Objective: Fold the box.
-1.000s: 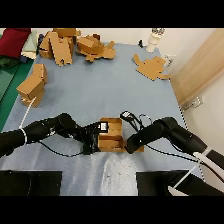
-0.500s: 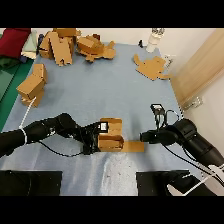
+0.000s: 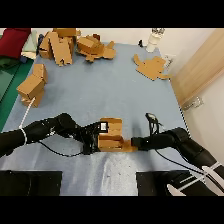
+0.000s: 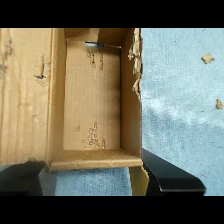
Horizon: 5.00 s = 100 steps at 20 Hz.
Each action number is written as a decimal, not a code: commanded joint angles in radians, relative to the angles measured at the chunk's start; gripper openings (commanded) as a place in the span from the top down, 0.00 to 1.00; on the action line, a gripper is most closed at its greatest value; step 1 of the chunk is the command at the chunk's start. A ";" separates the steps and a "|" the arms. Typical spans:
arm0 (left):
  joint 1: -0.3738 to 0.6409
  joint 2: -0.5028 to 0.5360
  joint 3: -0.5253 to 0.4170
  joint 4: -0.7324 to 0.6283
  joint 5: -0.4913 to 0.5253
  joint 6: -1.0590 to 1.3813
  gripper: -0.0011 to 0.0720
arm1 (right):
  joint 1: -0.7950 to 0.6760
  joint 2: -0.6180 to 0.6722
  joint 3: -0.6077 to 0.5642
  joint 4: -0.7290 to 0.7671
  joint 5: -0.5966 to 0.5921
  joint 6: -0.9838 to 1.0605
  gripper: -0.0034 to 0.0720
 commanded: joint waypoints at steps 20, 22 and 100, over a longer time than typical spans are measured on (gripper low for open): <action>0.000 0.000 0.000 0.000 0.000 0.000 0.53 | 0.023 0.001 0.061 0.317 0.038 -0.190 0.80; 0.000 0.000 0.000 0.000 0.000 0.000 0.53 | 0.023 0.001 0.074 0.317 0.034 -0.190 0.80; 0.000 0.000 0.000 0.000 -0.001 0.000 0.53 | 0.359 -0.363 0.554 -0.256 -0.408 0.570 0.43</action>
